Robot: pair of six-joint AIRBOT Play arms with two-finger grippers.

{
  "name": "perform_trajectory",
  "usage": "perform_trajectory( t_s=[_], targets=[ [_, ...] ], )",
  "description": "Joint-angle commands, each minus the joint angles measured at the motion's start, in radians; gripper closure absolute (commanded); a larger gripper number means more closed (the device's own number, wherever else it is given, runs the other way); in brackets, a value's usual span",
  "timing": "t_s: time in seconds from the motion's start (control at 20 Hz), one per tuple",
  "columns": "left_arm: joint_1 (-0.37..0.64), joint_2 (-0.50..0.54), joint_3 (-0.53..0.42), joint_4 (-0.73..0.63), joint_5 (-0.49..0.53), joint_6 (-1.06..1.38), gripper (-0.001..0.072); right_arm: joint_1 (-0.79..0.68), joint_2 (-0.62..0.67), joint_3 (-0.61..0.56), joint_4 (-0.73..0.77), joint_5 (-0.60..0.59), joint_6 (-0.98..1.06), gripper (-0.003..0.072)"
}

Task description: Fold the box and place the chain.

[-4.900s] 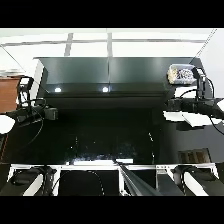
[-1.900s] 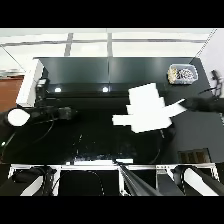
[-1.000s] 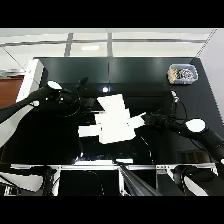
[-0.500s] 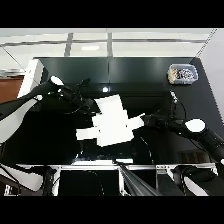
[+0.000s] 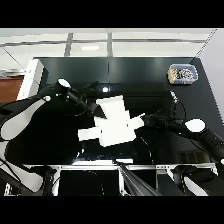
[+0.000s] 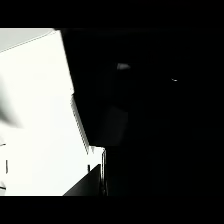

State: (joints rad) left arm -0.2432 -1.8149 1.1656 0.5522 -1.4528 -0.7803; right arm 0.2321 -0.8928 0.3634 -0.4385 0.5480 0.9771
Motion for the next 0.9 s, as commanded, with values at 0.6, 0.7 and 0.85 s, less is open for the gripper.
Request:
perform_trajectory(
  t_s=[0.6, 0.7, 0.85],
  targets=[
    [-0.085, -0.093, 0.163, 0.139, -0.119, 0.149, 0.0628, 0.0, 0.001, 0.0, -0.007, 0.002, 0.0, 0.0674],
    [-0.081, -0.094, 0.172, 0.139, -0.126, 0.171, 0.0685, 0.0, 0.001, 0.0, -0.008, 0.002, -0.001, 0.0674],
    [-0.074, -0.088, 0.205, 0.143, -0.163, 0.153, 0.0688, -0.022, 0.001, 0.017, -0.035, 0.031, 0.0, 0.0673]
  ],
)
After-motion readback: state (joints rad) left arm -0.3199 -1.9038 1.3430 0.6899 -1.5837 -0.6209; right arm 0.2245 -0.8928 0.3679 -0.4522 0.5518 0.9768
